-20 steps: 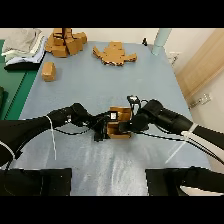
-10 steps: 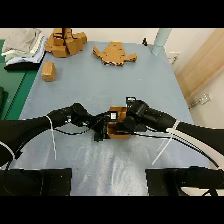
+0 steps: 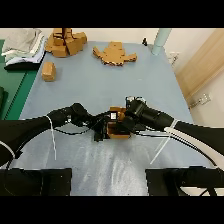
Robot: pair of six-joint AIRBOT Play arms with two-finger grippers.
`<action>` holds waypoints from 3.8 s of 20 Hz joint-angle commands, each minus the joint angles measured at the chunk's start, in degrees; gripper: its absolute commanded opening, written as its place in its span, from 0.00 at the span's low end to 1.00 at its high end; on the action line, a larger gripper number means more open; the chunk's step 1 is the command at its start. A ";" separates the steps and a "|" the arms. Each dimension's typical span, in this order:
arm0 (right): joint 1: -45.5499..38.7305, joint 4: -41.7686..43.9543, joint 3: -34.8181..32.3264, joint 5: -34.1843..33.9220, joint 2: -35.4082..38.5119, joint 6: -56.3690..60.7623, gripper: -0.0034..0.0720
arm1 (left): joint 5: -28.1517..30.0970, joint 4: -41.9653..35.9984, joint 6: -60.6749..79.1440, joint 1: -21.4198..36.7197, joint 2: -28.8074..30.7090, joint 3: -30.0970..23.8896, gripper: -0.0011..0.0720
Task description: Fold the box.
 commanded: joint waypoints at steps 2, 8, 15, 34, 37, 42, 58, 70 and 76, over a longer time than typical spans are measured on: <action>-0.02 -0.22 0.17 -0.83 0.31 0.00 0.39 | 0.02 0.00 0.04 0.00 -0.02 0.02 0.70; -0.02 -0.35 0.20 -0.57 0.26 -0.46 0.13 | 0.02 0.00 0.02 0.00 -0.02 0.02 0.70; -0.02 2.12 0.20 -0.70 0.39 -1.38 0.62 | 0.02 0.00 0.02 0.00 -0.02 0.02 0.70; -28.41 11.76 2.45 2.49 8.28 -26.25 0.19 | 0.02 0.00 0.02 0.00 -0.02 0.02 0.70; -42.10 47.47 3.17 5.84 -0.81 -57.33 0.05 | 0.02 0.00 0.02 0.00 -0.02 0.02 0.70; -44.89 72.39 8.59 -9.97 -12.87 -86.47 0.05 | 0.02 0.00 0.02 0.00 -0.02 0.02 0.70; -18.73 43.78 -10.71 13.49 13.40 -98.51 0.05 | 0.02 0.00 0.02 0.00 -0.02 0.02 0.70; -2.99 27.71 -24.76 34.91 29.11 -107.84 0.40 | 0.02 0.00 0.02 0.00 -0.02 0.02 0.70; -3.02 27.06 -24.90 35.28 26.80 -110.01 0.77 | 0.02 0.00 0.02 0.00 -0.02 0.02 0.70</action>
